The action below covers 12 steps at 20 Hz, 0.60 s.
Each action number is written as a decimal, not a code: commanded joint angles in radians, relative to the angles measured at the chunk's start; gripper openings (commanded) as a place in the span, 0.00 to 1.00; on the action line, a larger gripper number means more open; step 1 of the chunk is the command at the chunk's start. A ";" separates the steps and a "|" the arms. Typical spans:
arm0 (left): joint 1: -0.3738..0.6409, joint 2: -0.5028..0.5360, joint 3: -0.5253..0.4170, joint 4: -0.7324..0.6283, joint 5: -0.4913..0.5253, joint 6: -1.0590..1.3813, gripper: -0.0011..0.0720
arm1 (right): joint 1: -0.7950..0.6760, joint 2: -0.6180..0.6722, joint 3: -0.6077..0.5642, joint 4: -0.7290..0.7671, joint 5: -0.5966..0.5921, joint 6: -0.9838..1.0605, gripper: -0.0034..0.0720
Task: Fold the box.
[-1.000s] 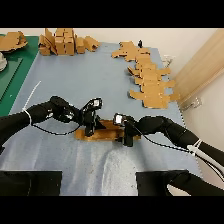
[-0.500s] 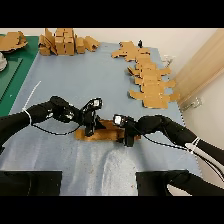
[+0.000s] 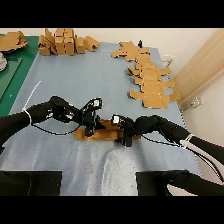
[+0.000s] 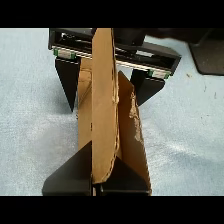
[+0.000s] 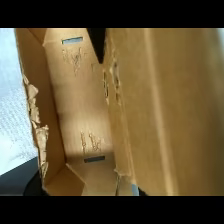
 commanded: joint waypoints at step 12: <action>0.000 0.000 0.000 0.000 0.000 0.000 0.03 | 0.001 -0.007 0.002 0.028 -0.062 -0.013 0.80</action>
